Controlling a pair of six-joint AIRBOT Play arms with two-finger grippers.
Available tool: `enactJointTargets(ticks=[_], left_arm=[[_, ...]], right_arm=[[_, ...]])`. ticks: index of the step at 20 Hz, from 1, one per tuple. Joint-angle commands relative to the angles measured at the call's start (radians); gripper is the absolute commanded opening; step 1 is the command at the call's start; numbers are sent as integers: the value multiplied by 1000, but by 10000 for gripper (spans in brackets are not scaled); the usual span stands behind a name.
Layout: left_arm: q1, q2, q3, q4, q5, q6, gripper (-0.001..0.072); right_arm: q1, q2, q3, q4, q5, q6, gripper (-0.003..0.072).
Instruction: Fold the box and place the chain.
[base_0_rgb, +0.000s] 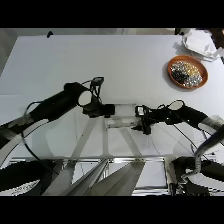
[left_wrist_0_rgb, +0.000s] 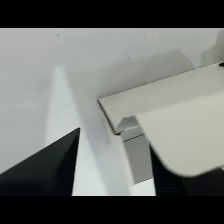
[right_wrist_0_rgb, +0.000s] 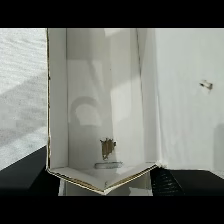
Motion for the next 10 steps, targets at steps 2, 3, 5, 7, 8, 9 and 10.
enactJointTargets(ticks=[2, 3, 5, 7, 8, 9, 10], left_arm=[[111, 109, -1, -11, -83, 540, 644], [146, 128, -1, -34, -106, 710, 643], [231, 153, -22, -156, -131, 1113, 643], [311, 163, -89, -337, -137, 1585, 644], [336, 159, -135, -411, -130, 1783, 647], [352, 150, -191, -473, -109, 1954, 693], [358, 134, -243, -517, -79, 2084, 697]], right_arm=[[0, 0, 1, 0, 0, 0, 458], [0, 0, 1, 0, 0, 1, 458], [0, 0, 1, 0, 0, 0, 458], [0, 0, 1, 0, 0, 0, 458], [0, 0, 1, 0, 0, 0, 458], [0, 0, 1, 0, 0, 0, 458], [0, 0, 1, 0, 0, 0, 458]])
